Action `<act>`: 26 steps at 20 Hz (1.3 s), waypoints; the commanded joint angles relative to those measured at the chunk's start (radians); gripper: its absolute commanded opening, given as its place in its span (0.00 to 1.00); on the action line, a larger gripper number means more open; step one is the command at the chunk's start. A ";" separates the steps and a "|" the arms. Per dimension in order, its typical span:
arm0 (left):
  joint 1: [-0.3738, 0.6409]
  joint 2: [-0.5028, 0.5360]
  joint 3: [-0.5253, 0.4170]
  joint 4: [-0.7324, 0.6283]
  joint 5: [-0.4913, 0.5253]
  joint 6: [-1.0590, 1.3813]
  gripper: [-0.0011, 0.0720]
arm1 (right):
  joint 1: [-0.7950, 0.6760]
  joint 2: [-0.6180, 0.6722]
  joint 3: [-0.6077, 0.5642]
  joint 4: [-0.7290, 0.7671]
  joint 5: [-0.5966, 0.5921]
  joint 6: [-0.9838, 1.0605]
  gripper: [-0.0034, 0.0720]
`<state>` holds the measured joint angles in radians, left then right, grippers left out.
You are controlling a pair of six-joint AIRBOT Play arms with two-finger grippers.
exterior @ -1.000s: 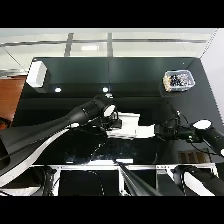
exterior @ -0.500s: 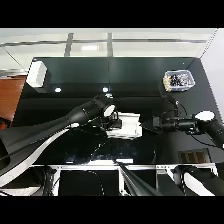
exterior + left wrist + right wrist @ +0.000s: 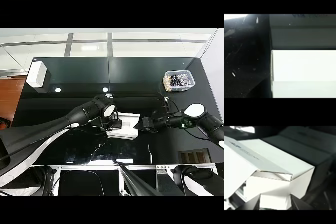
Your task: Fold the box and place the chain.
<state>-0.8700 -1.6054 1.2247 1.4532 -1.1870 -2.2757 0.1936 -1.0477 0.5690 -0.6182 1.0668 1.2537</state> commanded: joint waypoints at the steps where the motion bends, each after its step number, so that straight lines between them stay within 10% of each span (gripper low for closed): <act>1: 0.000 0.000 0.000 0.000 0.001 0.000 0.05 | 0.074 -0.001 0.035 -0.122 -0.059 0.128 0.52; 16: 0.000 0.000 0.000 0.000 0.001 0.000 0.05 | 0.307 -0.158 0.158 -0.505 -0.124 0.536 0.51; 24: 0.000 0.000 0.000 0.000 0.000 0.000 0.05 | 0.459 -0.294 0.351 -0.791 0.066 0.877 0.51; 26: 0.000 0.000 0.000 0.000 0.000 0.000 0.05 | 0.476 -0.306 0.352 -0.797 0.062 0.909 0.32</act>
<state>-0.8700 -1.6054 1.2247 1.4525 -1.1851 -2.2761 0.6319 -1.3209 0.8894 -1.3388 1.0843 2.0586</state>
